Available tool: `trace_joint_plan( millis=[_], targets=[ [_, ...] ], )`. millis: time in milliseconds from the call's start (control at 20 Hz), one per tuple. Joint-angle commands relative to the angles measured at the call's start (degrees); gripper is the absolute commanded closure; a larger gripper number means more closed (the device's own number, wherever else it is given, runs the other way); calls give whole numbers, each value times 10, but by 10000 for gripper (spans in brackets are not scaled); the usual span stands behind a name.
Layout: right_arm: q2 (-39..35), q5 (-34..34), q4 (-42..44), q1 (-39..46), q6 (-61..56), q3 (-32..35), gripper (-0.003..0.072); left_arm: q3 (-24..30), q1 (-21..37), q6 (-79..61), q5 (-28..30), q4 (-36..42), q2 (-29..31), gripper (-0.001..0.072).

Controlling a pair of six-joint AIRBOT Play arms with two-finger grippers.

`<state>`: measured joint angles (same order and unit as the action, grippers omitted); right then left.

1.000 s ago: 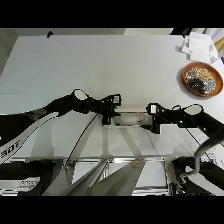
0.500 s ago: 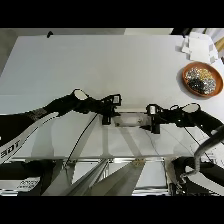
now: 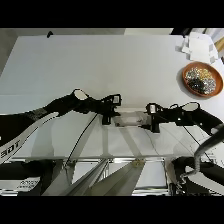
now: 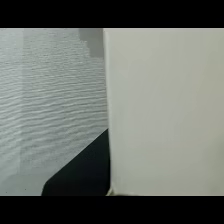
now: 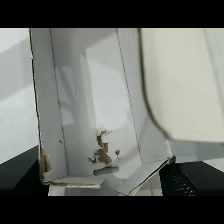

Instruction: Fold the box and place the chain.

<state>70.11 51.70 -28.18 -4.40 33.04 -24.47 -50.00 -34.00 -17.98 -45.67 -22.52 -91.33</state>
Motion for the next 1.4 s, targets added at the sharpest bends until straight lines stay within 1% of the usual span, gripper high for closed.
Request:
trace_joint_plan(
  millis=[0,250,300,400,450,650,700,750,850,900,1350],
  targets=[
    [18,4,-1,0,0,-5,40,0,0,0,0,0,0,699],
    [33,-1,-2,0,5,-5,42,0,0,0,0,0,0,699],
    [36,-2,-2,0,9,-5,55,0,0,0,0,0,0,699],
    [36,-2,0,0,18,-5,138,0,0,0,0,0,0,699],
    [36,-2,0,0,19,-6,154,0,0,0,0,0,0,699],
    [37,-3,0,0,20,-8,158,0,0,0,0,0,0,699],
    [37,-5,0,0,20,-8,181,0,0,0,0,0,0,699],
    [37,-5,0,0,20,-8,239,0,0,0,0,0,0,699],
    [37,-6,0,0,20,-8,258,0,0,0,0,0,0,699],
    [37,-6,-1,0,20,-8,285,0,0,0,0,0,0,699],
    [37,-14,-1,-10,20,-8,269,0,0,0,0,0,0,699]
  ],
)
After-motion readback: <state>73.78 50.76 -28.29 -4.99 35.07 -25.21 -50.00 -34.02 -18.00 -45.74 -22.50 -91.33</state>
